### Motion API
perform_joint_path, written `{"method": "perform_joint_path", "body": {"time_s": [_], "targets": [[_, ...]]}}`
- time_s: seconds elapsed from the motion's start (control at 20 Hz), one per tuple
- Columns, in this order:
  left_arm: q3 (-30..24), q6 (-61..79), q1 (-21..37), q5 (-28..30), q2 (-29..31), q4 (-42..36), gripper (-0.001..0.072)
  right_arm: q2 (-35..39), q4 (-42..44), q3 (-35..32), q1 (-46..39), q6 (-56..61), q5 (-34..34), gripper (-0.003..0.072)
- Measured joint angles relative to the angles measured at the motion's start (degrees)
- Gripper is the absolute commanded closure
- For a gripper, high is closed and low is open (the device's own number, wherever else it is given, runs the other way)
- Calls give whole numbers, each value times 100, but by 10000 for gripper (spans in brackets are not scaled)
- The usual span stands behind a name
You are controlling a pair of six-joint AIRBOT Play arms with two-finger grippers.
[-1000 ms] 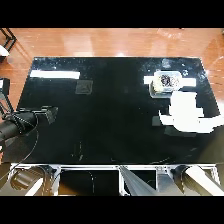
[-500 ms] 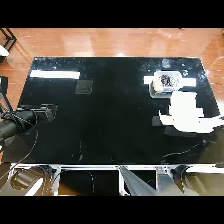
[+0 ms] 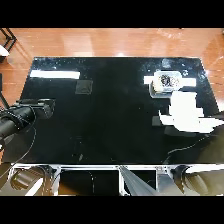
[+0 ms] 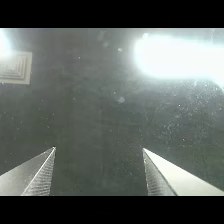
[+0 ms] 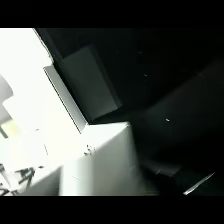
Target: Fold the box and place the chain.
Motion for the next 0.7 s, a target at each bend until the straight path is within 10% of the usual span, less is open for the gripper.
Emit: {"method": "perform_joint_path", "body": {"time_s": [0.2, 0.3, 0.7], "targets": [[0, 0, 0, 26, 0, 15, 73, -48, -2, 17, 50, -44, 90, 334], [0, 0, 0, 37, 0, 20, 73, -57, 4, 22, 57, -68, 127, 648], [0, 0, 0, 44, 0, 22, 73, -42, 461, 9, 125, -302, 595, 665]]}}
